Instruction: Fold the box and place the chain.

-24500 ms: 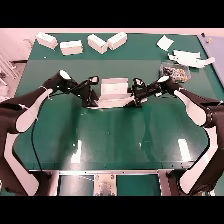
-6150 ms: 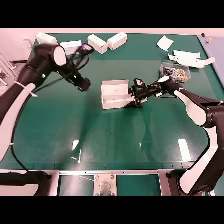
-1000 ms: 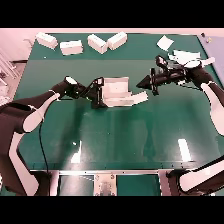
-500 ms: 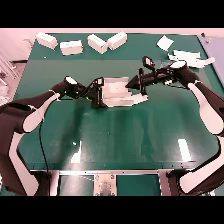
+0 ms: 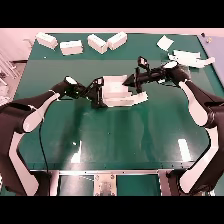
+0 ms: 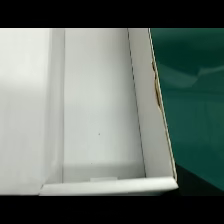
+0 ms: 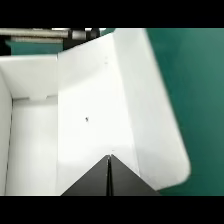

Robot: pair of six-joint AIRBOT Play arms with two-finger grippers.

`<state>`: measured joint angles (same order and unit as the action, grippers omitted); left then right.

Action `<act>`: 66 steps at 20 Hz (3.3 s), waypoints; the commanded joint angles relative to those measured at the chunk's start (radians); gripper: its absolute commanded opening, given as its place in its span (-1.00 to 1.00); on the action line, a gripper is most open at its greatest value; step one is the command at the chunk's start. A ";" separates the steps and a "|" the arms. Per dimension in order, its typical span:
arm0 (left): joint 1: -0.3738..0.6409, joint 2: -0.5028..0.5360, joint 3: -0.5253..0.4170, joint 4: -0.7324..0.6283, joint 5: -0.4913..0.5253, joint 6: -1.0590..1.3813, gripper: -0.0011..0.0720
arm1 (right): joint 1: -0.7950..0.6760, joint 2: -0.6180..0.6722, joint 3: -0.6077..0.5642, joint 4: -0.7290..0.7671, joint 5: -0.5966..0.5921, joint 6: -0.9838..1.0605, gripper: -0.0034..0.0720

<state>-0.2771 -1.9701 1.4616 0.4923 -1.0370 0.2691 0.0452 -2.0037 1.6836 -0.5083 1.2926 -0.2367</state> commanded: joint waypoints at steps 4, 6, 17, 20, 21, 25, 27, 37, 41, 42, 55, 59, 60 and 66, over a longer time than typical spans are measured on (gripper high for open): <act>0.000 0.000 0.000 -0.003 0.000 0.000 0.31 | 0.001 -0.083 0.011 -0.062 0.014 0.027 -0.87; 0.000 0.000 0.000 -0.003 0.000 0.000 0.31 | 0.001 -0.077 0.031 -0.056 0.027 0.029 -0.87; 0.000 0.000 0.000 -0.003 0.000 0.000 0.31 | -0.084 0.263 -0.014 -0.106 0.058 0.201 -0.89; 0.000 0.000 0.000 -0.003 0.000 0.000 0.31 | -0.105 0.389 -0.220 -0.106 -0.015 0.122 -0.88; 0.000 0.000 0.000 -0.003 0.000 0.000 0.31 | -0.110 0.412 -0.285 -0.107 -0.025 0.082 -0.65; 0.000 0.000 0.000 -0.003 0.000 0.000 0.31 | -0.107 0.394 -0.414 -0.106 -0.029 0.003 0.75; 0.000 0.000 0.000 -0.003 0.000 0.000 0.31 | -0.107 0.365 -0.431 -0.107 -0.029 -0.032 0.84; 0.000 0.000 0.000 -0.003 0.000 0.000 0.31 | -0.098 0.250 -0.428 -0.102 -0.074 -0.132 0.86; 0.000 0.000 0.000 -0.003 0.000 0.000 0.31 | -0.081 0.247 -0.427 -0.103 -0.100 -0.137 0.86; 0.000 0.000 0.000 -0.003 0.000 0.000 0.31 | -0.078 0.247 -0.427 -0.103 -0.128 -0.143 0.86; 0.000 0.000 0.000 -0.003 0.000 -0.001 0.31 | -0.057 0.248 -0.427 -0.103 -0.155 -0.169 0.73; 0.000 0.000 0.000 -0.003 0.000 -0.002 0.31 | -0.069 0.248 -0.422 -0.121 -0.155 -0.163 0.63; 0.000 0.000 0.000 -0.003 0.000 -0.002 0.31 | -0.081 0.248 -0.419 -0.120 -0.155 -0.164 0.63; 0.000 0.000 0.000 -0.003 0.000 -0.003 0.31 | -0.135 0.248 -0.379 0.016 0.010 -0.164 -0.08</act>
<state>-0.2787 -1.9701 1.4616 0.4938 -1.0481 0.2714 -0.0731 -1.7554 1.2900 -0.5522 1.2205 -0.4023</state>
